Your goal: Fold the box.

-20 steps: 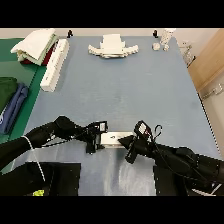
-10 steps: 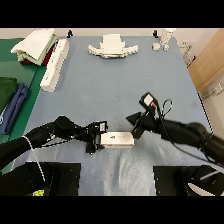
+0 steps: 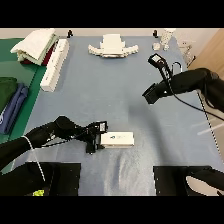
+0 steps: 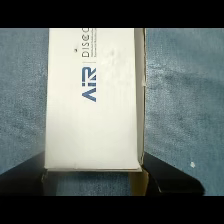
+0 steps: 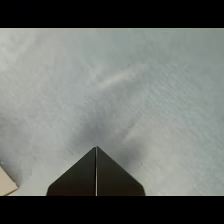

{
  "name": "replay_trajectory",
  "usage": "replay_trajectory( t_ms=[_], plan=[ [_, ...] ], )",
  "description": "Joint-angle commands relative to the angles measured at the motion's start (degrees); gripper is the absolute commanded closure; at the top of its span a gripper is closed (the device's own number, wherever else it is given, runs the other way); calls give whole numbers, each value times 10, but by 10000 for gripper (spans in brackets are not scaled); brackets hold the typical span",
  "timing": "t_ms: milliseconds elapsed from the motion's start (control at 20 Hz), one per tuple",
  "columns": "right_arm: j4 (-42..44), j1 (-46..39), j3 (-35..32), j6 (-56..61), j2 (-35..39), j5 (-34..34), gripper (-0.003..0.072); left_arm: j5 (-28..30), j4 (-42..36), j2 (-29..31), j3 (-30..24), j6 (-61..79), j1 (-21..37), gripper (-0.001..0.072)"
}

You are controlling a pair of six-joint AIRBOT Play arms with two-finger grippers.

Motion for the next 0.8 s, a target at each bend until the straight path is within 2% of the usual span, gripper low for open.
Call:
replay_trajectory(
  t_ms=[0, 200, 300, 600, 750],
  plan=[
    [10, -50, 59, -48, -74, -94, 684, 0, 0, 0, 0, 0, 0, 234],
    [-2, -52, 59, -37, -92, -59, 684, 0, 0, 0, 0, 0, 0, 234],
    [-1, -52, 59, 4, -92, -59, 684, 1, 0, 0, 0, 0, 0, 234],
    [-1, -52, 59, 4, -92, -61, 684, -1, -17, 0, 1, -2, 0, 234],
    [-1, -52, 59, 4, -92, -62, 684, -3, -5, 14, 12, -74, 1, 234]
  ],
)
